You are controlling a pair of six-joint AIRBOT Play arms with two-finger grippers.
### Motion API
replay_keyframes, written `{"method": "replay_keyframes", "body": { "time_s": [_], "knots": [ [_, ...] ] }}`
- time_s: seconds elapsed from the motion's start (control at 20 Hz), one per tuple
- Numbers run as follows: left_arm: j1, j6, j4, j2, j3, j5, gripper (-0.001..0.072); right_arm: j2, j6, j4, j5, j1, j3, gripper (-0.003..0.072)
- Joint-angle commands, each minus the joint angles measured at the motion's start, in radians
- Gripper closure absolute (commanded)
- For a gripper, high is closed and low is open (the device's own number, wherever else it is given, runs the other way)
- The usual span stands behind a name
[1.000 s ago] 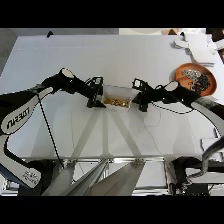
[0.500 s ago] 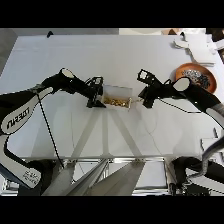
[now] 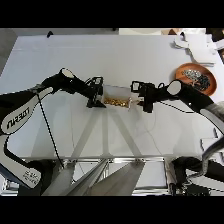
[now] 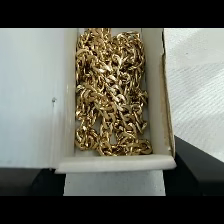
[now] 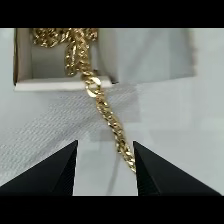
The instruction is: Fold the box and place the chain.
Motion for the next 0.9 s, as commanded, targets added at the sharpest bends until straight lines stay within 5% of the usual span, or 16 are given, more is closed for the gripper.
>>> {"method": "replay_keyframes", "body": {
  "time_s": [0.0,0.2,0.45,0.65,0.75,0.85],
  "knots": [
    [0.000,0.000,0.000,0.000,0.000,0.000,0.0238,-0.086,-0.053,0.027,-0.013,0.003,0.000,0.0274],
    [0.000,0.000,0.000,0.000,0.000,0.000,0.0238,-0.140,-0.111,0.189,-0.068,0.003,0.000,0.0276],
    [0.000,0.000,0.000,0.000,0.000,0.000,0.0238,-0.142,-0.451,0.394,-0.040,0.003,0.000,0.0289],
    [0.000,0.000,0.000,0.000,0.000,0.000,0.0238,-0.142,-0.477,0.407,-0.041,0.003,0.000,0.0472],
    [0.000,0.000,0.000,0.000,0.000,0.000,0.0238,-0.142,-0.476,0.382,-0.052,0.003,0.000,0.0674],
    [0.000,0.000,0.000,0.000,0.000,0.000,0.0238,-0.142,-0.476,0.336,-0.053,0.003,0.000,0.0674]
  ]
}}
